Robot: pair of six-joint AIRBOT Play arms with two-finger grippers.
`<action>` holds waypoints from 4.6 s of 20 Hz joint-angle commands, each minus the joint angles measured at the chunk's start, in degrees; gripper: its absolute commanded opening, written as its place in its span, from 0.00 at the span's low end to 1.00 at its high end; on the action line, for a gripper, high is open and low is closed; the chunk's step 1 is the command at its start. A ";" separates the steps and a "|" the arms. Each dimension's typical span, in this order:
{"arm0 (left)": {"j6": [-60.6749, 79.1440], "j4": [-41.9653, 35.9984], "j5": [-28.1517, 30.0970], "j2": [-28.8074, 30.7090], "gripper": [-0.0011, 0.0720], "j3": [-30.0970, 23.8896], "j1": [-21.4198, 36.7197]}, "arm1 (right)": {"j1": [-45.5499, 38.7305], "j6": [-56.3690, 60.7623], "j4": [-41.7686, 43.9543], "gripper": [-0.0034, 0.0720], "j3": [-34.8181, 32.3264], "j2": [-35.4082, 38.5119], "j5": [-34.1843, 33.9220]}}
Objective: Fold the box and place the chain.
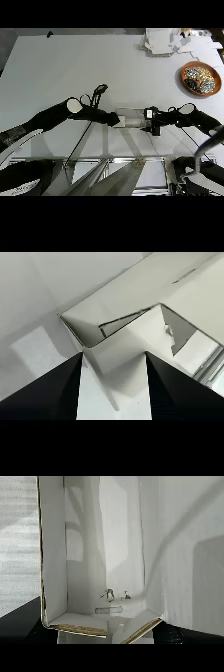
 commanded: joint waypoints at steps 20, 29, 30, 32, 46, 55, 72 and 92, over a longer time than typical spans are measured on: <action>-48.24 35.43 -18.51 -12.41 0.64 21.46 -11.19 | -0.02 0.00 0.00 0.67 -0.02 0.00 0.00; -63.32 44.44 -28.70 -19.58 0.54 32.28 -14.53 | -0.02 0.00 0.00 0.67 -0.02 0.00 0.02; -65.11 44.48 -28.98 -20.11 0.54 32.76 -14.64 | -0.02 0.00 0.00 0.67 -0.02 0.00 0.02; -67.82 45.38 -28.65 -20.96 0.54 33.55 -14.88 | -0.02 0.00 0.00 0.67 -0.02 0.00 0.00; -70.84 47.17 -36.35 -23.63 0.36 35.80 -15.30 | -0.02 0.00 0.00 0.67 -0.02 0.00 0.00; -71.52 43.71 -32.83 -23.63 0.26 35.82 -13.81 | -0.02 0.00 0.00 0.67 -0.02 0.00 0.00; -70.55 43.71 -32.50 -25.59 0.02 35.82 -15.04 | -0.02 0.00 0.02 0.67 -0.02 0.00 0.00; -30.12 43.54 -41.44 -8.44 0.71 31.58 -10.08 | -0.02 0.00 0.00 0.67 -0.02 0.00 0.00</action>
